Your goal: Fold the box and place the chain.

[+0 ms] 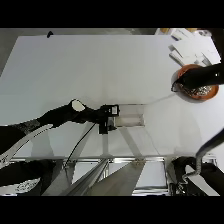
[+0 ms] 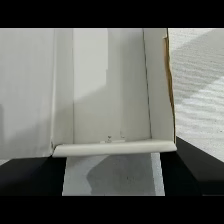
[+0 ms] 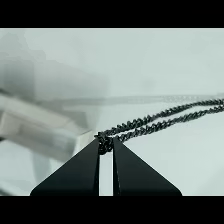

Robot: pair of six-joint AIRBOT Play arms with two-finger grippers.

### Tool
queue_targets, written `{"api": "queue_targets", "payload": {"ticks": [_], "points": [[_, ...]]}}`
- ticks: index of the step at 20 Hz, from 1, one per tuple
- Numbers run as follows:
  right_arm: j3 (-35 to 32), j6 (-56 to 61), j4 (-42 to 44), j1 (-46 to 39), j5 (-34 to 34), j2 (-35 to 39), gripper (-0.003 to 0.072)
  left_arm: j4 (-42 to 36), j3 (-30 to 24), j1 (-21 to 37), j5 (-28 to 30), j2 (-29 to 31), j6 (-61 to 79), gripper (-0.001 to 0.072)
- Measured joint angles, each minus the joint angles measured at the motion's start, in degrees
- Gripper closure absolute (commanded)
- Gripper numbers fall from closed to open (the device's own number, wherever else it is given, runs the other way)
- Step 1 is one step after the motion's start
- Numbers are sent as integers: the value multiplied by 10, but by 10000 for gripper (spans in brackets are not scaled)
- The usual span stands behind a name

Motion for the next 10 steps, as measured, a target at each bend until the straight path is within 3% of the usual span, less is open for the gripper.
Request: {"api": "queue_targets", "payload": {"ticks": [6, 10], "points": [[-29, -2, 13, 105, 48, 83, 670, 0, 0, 0, 0, 0, 0, 388], [-86, -2, 41, 165, 14, 108, 670, 0, 0, 0, 0, 0, 0, 388]]}}
